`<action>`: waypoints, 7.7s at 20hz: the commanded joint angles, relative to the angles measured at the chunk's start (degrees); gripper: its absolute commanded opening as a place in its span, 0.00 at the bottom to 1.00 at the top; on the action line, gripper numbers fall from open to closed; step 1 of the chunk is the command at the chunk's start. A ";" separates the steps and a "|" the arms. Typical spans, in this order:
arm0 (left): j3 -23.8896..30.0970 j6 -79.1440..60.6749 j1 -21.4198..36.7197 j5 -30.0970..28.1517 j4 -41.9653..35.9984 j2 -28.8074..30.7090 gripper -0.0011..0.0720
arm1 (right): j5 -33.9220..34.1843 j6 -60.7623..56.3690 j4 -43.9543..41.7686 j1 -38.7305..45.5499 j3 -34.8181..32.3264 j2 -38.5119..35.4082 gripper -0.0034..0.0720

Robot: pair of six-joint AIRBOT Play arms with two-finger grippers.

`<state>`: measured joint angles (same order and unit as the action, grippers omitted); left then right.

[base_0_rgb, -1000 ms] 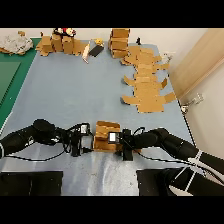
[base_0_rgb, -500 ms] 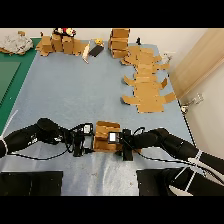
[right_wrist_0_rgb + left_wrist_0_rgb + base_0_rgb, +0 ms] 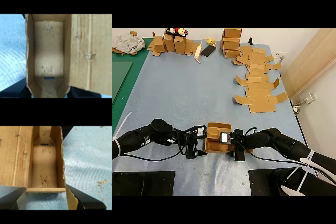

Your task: Fold the box.

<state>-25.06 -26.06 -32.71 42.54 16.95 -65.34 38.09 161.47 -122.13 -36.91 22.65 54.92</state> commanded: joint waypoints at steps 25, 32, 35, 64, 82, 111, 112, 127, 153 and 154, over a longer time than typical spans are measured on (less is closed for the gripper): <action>-0.37 2.78 -2.45 -2.56 2.95 -0.33 0.97 | -0.09 -0.04 -0.02 0.04 0.00 0.00 0.72; -0.81 6.32 -4.46 -6.93 3.91 -0.81 0.97 | -0.11 -0.04 -0.02 0.04 0.00 0.00 0.72; -1.31 8.11 -4.48 -7.93 3.93 -1.25 0.97 | -0.11 -0.04 -0.02 0.04 0.00 0.00 0.72; -1.31 7.48 -4.46 -4.92 6.05 -1.27 0.74 | -0.11 -0.04 -0.02 0.04 0.00 0.00 0.72; -1.31 7.50 -4.46 -4.90 6.05 -1.25 0.74 | 11.85 -14.73 17.11 0.15 1.57 -5.11 0.99; -1.31 7.48 -4.46 -4.92 6.05 -1.25 0.74 | 3.91 -84.21 -9.64 3.23 8.96 -3.69 0.05; -1.31 7.48 -4.46 -4.92 6.05 -1.25 0.74 | 4.37 -81.99 -9.75 3.56 11.54 -0.35 0.05; -1.31 7.48 -4.46 -4.92 6.05 -1.25 0.74 | 8.44 -73.29 -3.65 3.96 18.47 15.08 0.05; -1.31 7.48 -4.46 -4.92 6.03 -1.25 0.74 | 29.59 -42.07 13.77 0.09 1.44 -22.01 0.63; -1.31 7.48 -4.46 -4.92 6.05 -1.25 0.74 | 26.88 -37.99 15.21 -0.57 0.76 -20.61 0.64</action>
<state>-26.37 -18.57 -37.17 37.65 22.98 -66.57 67.68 109.40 -108.03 -34.79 27.38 33.82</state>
